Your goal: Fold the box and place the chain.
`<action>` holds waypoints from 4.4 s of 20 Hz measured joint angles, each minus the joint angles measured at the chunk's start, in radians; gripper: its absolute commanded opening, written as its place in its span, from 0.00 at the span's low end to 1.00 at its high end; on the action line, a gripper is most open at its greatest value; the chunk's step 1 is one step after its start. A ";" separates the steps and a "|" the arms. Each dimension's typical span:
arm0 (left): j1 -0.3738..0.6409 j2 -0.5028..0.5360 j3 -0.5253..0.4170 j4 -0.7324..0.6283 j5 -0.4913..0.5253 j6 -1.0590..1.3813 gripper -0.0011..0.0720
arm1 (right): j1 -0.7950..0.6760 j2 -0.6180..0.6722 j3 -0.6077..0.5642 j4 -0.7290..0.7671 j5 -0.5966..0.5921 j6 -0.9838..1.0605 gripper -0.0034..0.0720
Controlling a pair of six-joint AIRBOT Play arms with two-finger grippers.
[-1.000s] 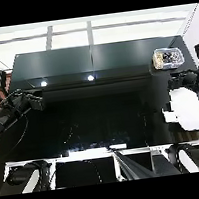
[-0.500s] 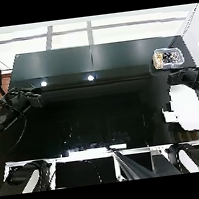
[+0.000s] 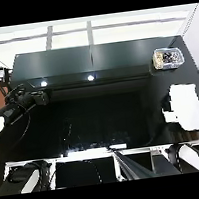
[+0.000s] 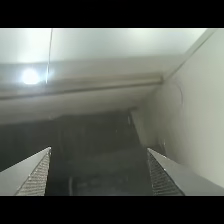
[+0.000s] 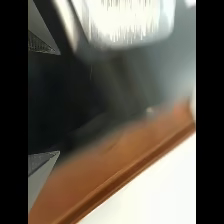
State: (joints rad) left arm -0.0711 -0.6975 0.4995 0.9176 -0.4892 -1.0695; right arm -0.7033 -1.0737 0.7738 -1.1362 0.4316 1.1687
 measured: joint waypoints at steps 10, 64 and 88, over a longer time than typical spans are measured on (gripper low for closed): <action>-0.001 -0.070 0.000 -0.007 -0.095 -0.011 0.99 | -0.501 -0.428 0.363 -0.048 0.758 -0.150 0.99; -0.217 -0.936 0.472 -0.432 -0.803 0.343 0.93 | 0.835 0.346 -0.621 1.032 0.177 -0.626 0.07; -0.339 -0.713 0.414 -0.260 -0.597 0.763 0.04 | 0.806 0.334 -0.221 0.357 0.473 -0.798 0.99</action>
State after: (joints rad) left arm -0.4103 -1.4105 0.9134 0.6575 -1.0866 -0.3069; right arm 0.1028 -0.7399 0.5529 -0.7795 0.9043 0.3706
